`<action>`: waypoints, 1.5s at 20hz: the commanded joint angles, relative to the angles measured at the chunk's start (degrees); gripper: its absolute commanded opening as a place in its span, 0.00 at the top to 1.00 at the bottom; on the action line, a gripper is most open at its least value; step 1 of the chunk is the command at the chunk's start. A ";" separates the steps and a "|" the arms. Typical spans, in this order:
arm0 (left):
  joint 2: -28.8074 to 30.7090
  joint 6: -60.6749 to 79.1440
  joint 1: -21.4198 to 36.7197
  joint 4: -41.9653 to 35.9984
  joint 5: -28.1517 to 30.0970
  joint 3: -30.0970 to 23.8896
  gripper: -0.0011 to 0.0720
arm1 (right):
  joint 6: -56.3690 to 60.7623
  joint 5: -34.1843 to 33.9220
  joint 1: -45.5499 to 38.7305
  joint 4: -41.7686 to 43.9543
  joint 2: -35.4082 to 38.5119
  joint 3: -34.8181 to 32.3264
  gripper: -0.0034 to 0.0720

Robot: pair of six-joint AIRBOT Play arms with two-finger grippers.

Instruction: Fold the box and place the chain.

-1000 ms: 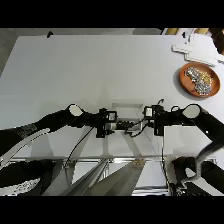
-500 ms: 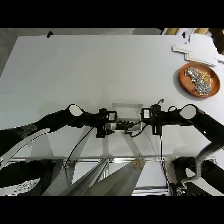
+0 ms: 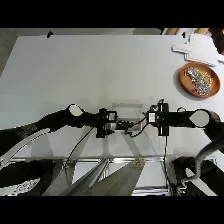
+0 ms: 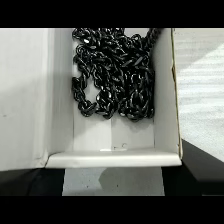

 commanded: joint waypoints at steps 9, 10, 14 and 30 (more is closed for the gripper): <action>0.00 0.00 0.00 0.02 0.00 0.02 0.69 | -18.73 -6.54 0.02 13.57 -13.55 -0.04 0.64; 0.00 0.00 0.00 0.00 0.02 0.02 0.69 | -18.60 -6.88 0.02 13.20 -14.27 -0.04 0.66; 0.00 0.00 0.00 0.00 0.00 0.02 0.69 | -14.80 -4.76 0.02 8.50 -14.58 -0.02 0.93; 0.00 0.00 0.00 0.00 0.00 0.02 0.69 | 6.03 -1.27 10.16 39.19 3.50 -0.02 0.93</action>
